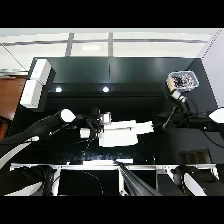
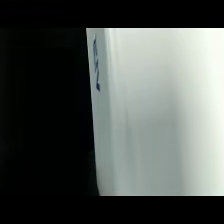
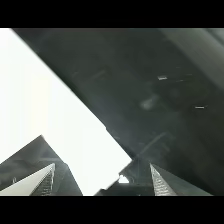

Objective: Fold the box and place the chain.

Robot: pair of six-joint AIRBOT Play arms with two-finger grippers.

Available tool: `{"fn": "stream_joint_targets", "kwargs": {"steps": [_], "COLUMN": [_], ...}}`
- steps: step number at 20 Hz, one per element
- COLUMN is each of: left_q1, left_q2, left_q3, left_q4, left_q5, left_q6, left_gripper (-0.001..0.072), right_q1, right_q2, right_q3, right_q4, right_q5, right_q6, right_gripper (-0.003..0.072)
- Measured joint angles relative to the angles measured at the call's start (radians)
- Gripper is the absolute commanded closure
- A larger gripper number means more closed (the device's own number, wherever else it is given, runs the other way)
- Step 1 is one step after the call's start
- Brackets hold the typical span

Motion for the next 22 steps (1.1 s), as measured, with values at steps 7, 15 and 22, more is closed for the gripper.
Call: {"fn": "stream_joint_targets", "kwargs": {"steps": [7, 15, 22], "left_q1": [0.0, 0.0, 0.0], "left_q2": [-0.01, -0.018, -0.023], "left_q3": [0.0, 0.0, 0.0], "left_q4": [0.002, 0.002, 0.002], "left_q5": [-0.001, 0.0, 0.001], "left_q6": [0.0, 0.0, 0.0], "left_gripper": [0.068, 0.0679, 0.0679], "right_q1": [0.245, 0.442, 0.573], "right_q2": [-0.012, -0.031, -0.09], "right_q3": [-0.105, -0.134, -0.135], "right_q4": [-0.098, -0.128, -0.131], "right_q5": [-0.124, -0.273, -0.332], "right_q6": [-0.062, -0.131, -0.174], "right_gripper": [-0.0015, -0.0014, -0.0014]}}
